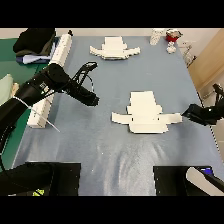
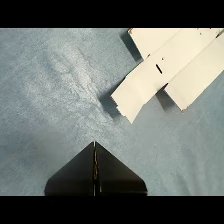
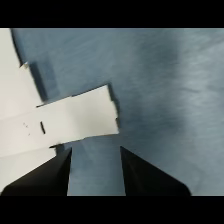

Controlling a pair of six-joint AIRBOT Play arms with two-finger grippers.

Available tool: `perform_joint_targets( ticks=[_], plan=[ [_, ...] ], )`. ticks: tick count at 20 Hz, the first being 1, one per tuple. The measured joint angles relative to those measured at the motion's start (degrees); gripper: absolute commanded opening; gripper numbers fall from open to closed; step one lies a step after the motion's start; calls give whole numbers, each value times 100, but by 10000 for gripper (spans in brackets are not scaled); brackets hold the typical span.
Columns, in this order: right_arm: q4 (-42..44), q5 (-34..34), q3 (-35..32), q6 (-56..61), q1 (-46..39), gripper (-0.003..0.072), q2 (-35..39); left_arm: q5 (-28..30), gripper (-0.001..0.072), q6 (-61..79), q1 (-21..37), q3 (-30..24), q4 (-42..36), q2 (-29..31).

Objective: Fold the box.

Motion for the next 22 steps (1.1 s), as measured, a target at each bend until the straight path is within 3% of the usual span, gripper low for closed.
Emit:
perform_joint_targets(
  ticks=[8,16,18,21,22],
  plan=[
    [1110,-389,614,-1322,-592,439,-1996,0,15,0,0,0,0,0],
    [1823,-981,675,-2052,-608,395,-2470,-2,15,0,0,0,4,0],
    [1930,-1126,675,-2107,-605,286,-2490,0,15,-2,0,0,0,0],
    [2020,-1239,675,-2166,-494,275,-2500,0,15,0,0,0,0,0],
    [2028,-1261,675,-2184,-420,182,-2503,0,15,0,0,0,0,0]
  ],
)
